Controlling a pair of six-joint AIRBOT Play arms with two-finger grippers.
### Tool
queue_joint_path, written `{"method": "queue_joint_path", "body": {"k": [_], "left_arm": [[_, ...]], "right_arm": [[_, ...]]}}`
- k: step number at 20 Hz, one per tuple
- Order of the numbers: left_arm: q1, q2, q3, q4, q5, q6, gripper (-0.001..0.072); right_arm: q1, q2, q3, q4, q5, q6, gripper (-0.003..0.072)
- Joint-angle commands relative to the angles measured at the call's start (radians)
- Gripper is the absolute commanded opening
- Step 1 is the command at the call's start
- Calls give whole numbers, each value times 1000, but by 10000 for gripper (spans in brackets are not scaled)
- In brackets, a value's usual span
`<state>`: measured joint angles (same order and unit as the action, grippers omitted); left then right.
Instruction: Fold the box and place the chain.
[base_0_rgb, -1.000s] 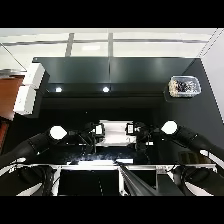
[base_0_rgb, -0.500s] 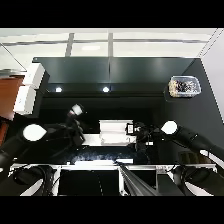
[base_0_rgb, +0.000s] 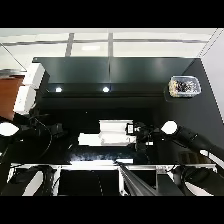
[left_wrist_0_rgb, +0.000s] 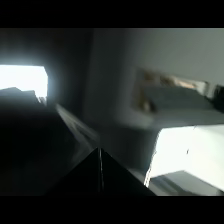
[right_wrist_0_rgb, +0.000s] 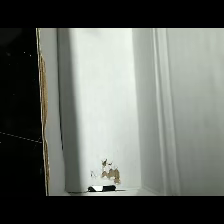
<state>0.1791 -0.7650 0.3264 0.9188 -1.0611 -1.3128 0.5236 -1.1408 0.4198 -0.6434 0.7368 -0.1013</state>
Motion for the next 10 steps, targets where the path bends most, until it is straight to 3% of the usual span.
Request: {"method": "queue_joint_path", "body": {"k": [1, 5, 8, 10], "left_arm": [[15, -92, -25, -49, -81, -66, 29], [-105, -230, -27, -211, -40, 107, 29], [-193, -319, -27, -259, 44, 107, 29], [-230, -360, -27, -283, 35, 130, 29]], "right_arm": [[0, 0, 0, 0, 1, 0, 353], [0, 0, 0, 0, 1, 0, 352], [0, 0, 0, 0, 1, 0, 353], [0, 0, 0, 0, 1, 0, 352]]}}
